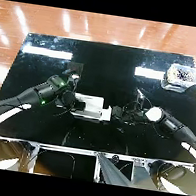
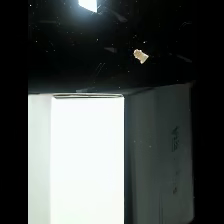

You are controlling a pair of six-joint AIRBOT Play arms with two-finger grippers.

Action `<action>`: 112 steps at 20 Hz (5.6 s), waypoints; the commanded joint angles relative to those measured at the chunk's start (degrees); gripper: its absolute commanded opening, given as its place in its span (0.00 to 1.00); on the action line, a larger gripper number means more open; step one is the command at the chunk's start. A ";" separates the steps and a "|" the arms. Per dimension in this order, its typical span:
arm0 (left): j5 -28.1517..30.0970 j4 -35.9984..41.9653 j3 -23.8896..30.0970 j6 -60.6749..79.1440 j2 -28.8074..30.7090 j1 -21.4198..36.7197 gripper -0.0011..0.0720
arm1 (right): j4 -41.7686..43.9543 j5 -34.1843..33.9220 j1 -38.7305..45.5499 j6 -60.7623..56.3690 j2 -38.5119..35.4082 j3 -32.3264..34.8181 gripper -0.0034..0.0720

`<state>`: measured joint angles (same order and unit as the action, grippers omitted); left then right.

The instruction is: Fold the box and place the chain.

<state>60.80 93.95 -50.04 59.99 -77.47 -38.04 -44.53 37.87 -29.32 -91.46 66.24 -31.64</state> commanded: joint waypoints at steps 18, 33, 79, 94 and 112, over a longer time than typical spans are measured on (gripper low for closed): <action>0.22 0.00 0.00 0.02 0.00 0.02 0.05 | -1.81 -0.90 -9.18 -3.43 4.35 -11.56 0.60; 0.22 -0.02 0.00 0.02 0.00 0.02 0.05 | -33.42 10.49 -19.43 -33.29 7.39 -22.16 0.70; 0.22 -0.24 0.00 0.04 0.00 0.02 0.05 | -48.04 22.91 -24.94 -45.81 24.22 -36.20 0.09; 0.24 -0.17 0.00 0.04 0.00 0.02 0.05 | -46.58 23.74 -24.55 -45.64 23.45 -36.33 0.67; 0.70 -0.20 0.00 0.04 0.00 0.02 0.05 | -48.70 29.46 -25.55 -37.75 17.94 -36.30 0.79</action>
<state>61.41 93.76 -50.04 60.23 -77.47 -38.04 -91.42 63.75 -54.11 -132.35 86.72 -67.94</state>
